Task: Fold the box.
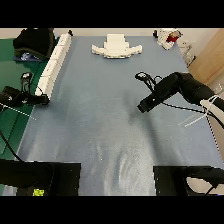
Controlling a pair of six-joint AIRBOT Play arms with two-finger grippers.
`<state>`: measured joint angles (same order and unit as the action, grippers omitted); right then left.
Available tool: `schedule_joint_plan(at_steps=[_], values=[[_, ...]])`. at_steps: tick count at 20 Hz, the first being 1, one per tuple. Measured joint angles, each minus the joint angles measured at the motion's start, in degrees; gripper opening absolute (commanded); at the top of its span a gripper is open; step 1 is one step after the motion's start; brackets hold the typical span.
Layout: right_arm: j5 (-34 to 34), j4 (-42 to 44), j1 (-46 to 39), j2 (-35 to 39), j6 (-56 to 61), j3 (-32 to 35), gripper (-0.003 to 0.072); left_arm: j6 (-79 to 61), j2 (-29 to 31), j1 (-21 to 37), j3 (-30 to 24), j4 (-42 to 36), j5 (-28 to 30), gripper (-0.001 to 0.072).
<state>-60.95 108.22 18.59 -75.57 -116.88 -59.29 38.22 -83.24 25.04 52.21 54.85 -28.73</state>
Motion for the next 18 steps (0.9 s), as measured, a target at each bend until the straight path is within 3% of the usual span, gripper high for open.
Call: schedule_joint_plan(at_steps=[1, 10, 18], values=[[0.02, 0.00, 0.00, 0.02, 0.00, 0.00, 0.0005, 0.09, 0.00, 0.00, 0.00, 0.00, -0.17, 0.0697], [0.00, -0.02, 0.00, 0.00, 0.00, 0.00, 0.0006, 0.39, 1.84, 0.90, 0.00, 1.46, -4.15, 0.0698], [0.00, -0.02, 0.00, 0.02, 0.00, 0.00, 0.0006, 1.46, 14.45, 2.99, 0.55, 6.01, -15.32, 0.0697]])
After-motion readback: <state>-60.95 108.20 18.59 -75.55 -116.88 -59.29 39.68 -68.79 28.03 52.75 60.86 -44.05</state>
